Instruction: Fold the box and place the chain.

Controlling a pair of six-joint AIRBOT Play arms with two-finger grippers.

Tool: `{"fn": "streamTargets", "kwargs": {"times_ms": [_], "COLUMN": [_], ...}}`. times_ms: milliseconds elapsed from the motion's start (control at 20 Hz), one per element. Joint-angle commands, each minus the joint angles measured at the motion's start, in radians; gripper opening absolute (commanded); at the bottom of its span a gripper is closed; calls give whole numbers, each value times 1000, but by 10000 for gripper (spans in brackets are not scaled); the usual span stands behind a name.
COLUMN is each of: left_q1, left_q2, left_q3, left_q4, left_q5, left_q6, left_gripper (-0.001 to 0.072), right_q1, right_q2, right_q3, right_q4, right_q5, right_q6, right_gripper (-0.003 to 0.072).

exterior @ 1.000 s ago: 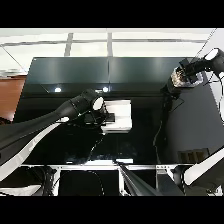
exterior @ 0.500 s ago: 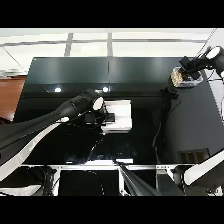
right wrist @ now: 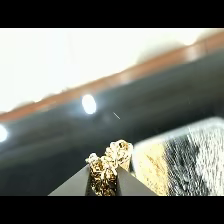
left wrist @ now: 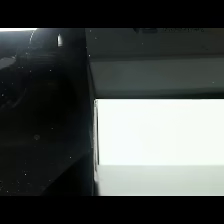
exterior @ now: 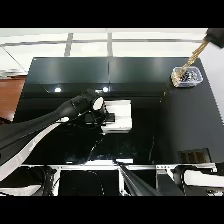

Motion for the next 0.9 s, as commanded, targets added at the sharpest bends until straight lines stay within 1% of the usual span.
{"fn": "streamTargets", "kwargs": {"times_ms": [0,150,350,450,600,650,700,850], "left_q1": [1,0,0,0,0,0,0,0], "left_q2": [0,0,0,0,0,0,0,0], "left_q3": [0,0,0,0,0,0,0,0], "left_q4": [-1,-4,-4,-4,-4,-4,-4,-4], "left_q5": [-1,-8,-17,-22,-28,-28,-28,-28], "left_q6": [0,0,0,0,0,0,0,0], "left_gripper": [27,27,27,26,26,27,27,26], "right_q1": [0,0,0,0,0,0,1,32], "right_q2": [185,310,413,435,445,445,445,445], "right_q3": [1,1,2,2,2,2,2,2], "right_q4": [142,205,347,476,726,776,808,842], "right_q5": [5,8,2,18,90,116,146,238], "right_q6": [-148,-180,-237,-256,-325,-332,-333,-332], "right_gripper": [4,4,4,4,4,4,4,4]}}
